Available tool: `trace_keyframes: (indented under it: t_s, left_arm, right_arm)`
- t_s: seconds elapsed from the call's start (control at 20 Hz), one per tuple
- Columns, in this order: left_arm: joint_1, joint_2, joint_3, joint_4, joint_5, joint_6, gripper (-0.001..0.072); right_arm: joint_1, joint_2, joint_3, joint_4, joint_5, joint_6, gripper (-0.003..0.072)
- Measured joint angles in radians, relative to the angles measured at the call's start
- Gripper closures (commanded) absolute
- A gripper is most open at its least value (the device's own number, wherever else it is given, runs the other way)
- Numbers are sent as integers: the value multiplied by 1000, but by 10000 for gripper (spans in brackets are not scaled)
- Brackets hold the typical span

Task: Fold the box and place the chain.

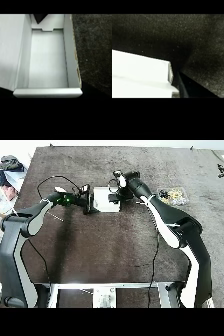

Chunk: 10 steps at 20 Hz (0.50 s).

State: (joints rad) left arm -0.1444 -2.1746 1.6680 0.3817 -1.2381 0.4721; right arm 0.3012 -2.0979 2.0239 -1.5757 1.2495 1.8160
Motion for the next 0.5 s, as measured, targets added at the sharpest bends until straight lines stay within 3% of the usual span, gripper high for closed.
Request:
trace_keyframes:
  t_s: [0.1, 0.15, 0.2, 0.5]
  left_arm:
    - [0, 0, 0, 0, 0, 0, 290]
    - [0, 0, 0, 0, 0, 0, 291]
    - [0, 0, 0, 0, 0, 0, 291]
    - [0, 0, 0, 0, 0, 0, 291]
  right_arm:
    - [0, -5, 0, 0, 3, 1, 315]
    - [0, -6, 0, 0, 4, 2, 452]
    - [0, -7, 0, 0, 5, 2, 470]
    - [1, -11, 0, 0, -2, 10, 469]
